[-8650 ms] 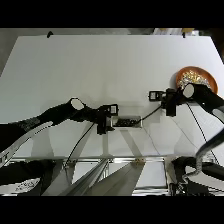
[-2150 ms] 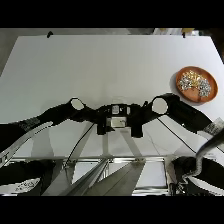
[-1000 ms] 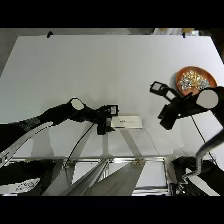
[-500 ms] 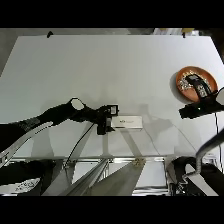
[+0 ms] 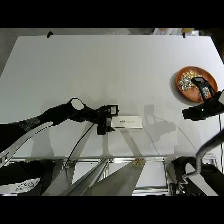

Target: Fold the box and place the chain.

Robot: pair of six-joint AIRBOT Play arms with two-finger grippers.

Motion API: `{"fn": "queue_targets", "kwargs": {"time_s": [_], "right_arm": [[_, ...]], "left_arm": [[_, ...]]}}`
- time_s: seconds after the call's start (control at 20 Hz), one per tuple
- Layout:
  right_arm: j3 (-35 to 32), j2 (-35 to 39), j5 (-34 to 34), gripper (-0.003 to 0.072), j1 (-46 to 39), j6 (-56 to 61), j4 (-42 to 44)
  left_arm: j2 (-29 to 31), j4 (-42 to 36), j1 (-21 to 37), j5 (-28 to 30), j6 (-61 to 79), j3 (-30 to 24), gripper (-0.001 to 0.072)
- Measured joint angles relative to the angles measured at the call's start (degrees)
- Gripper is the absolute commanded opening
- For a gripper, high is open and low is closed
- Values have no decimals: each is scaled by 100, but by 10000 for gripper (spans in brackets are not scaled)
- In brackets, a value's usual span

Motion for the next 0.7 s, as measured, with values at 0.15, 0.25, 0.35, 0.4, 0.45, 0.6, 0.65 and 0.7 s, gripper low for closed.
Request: {"fn": "queue_targets", "kwargs": {"time_s": [0.15, 0.25, 0.35, 0.4, 0.45, 0.6, 0.65, 0.7], "right_arm": [[0, 0, 11, 20, -2, 17, -4], [0, -2, 13, 20, -2, 20, -15], [0, -2, 15, 20, -2, 22, -15], [0, 0, 17, 20, -2, 22, -15], [0, 0, 17, 20, -2, 24, -15], [0, 0, 17, 20, -2, 28, -15], [0, -2, 20, 20, -2, 28, -15], [0, 0, 17, 20, -2, 28, -15]], "left_arm": [[15, 22, 4, 2, -4, 0, 361], [127, 175, 48, 2, -50, -2, 361], [391, 343, 162, -9, -258, -2, 361], [575, 450, 258, -15, -413, -2, 361], [811, 579, 400, -13, -599, -2, 361], [1652, 940, 1047, -33, -1300, -2, 361], [1976, 1108, 1357, -20, -1635, -2, 361], [2280, 1303, 1679, -26, -1991, -2, 361]]}}
